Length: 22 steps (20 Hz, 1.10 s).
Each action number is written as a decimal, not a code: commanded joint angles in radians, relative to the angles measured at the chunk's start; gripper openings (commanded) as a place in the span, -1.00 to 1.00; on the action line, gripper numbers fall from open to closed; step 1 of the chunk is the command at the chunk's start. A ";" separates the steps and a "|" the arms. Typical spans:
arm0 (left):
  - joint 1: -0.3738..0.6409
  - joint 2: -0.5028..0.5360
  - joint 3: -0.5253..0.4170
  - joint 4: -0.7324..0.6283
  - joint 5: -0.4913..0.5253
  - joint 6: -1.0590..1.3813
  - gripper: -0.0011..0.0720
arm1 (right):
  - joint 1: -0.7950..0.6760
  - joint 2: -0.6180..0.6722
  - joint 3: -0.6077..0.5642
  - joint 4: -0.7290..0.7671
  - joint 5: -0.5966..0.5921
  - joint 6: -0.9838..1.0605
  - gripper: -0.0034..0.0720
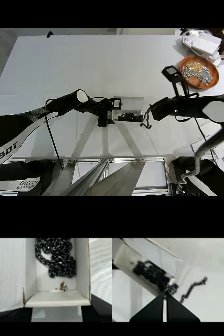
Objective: Fold the box and place the chain.
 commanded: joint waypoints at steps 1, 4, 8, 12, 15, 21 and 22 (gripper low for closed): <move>0.000 0.000 0.000 0.000 0.000 0.000 -0.61 | 0.000 0.073 0.044 0.188 -0.046 -0.067 -0.87; 0.000 0.000 0.000 0.000 0.000 0.000 -0.61 | 0.006 0.069 0.046 0.292 -0.077 -0.117 -0.87; 0.000 0.000 0.000 0.000 0.000 0.000 -0.61 | 0.056 0.006 0.045 0.288 -0.083 -0.119 -0.87; 0.000 0.000 0.000 0.000 0.000 0.000 -0.61 | 0.165 -0.130 0.043 0.237 -0.150 -0.114 -0.87; 0.000 0.000 0.000 0.000 0.000 0.000 -0.61 | 0.197 -0.224 0.043 0.152 -0.144 -0.061 -0.87; 0.000 0.000 0.000 0.000 0.000 0.000 -0.61 | 0.197 -0.273 -0.005 0.089 -0.180 -0.008 -0.87; 0.000 0.000 0.000 0.000 0.000 0.000 -0.61 | 0.197 -0.275 -0.028 0.089 -0.191 -0.008 -0.87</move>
